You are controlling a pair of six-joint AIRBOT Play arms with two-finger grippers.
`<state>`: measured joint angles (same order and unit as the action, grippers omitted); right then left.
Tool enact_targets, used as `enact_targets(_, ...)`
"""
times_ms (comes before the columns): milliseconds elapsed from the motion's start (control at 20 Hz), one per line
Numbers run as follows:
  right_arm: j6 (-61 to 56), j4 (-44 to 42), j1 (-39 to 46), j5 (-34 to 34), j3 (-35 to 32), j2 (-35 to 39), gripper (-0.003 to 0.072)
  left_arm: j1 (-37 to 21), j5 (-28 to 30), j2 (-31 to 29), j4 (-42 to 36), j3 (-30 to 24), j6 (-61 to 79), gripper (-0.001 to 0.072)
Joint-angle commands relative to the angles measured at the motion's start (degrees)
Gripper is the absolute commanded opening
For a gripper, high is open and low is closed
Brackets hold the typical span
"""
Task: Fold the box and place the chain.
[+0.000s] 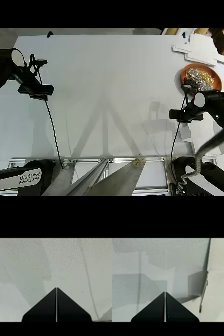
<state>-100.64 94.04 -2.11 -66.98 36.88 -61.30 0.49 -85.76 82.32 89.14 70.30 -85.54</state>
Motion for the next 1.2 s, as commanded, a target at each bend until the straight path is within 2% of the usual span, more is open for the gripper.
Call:
enact_targets(0,0.0,0.0,0.0,0.0,0.0,0.0,0.0017,0.0,0.0,0.1,0.0,0.0,0.0,0.0010)
enact_targets(500,-0.8,-1.3,0.0,0.7,0.0,0.0,0.0018,0.0,0.0,0.0,0.0,-0.1,0.0,0.0010)
enact_targets(750,-7.5,-16.8,0.0,14.6,0.0,0.0,0.0017,0.0,0.0,0.0,0.0,-0.1,0.0,0.0010)
enact_targets(850,-7.2,-19.7,0.0,17.3,0.6,0.0,0.0017,0.0,0.0,0.0,0.0,-0.1,0.0,0.0010)
enact_targets(1000,0.9,-11.7,0.1,12.7,5.9,0.0,0.0018,0.0,0.0,0.0,0.0,-0.1,0.0,0.0010)
enact_targets(1100,3.7,1.5,0.1,6.0,10.5,0.0,0.0017,0.0,0.0,0.0,0.0,-0.1,0.0,0.0010)
enact_targets(1150,3.7,11.4,0.1,2.4,12.2,0.0,0.0017,0.0,0.0,0.0,0.0,-0.1,0.0,0.0010)
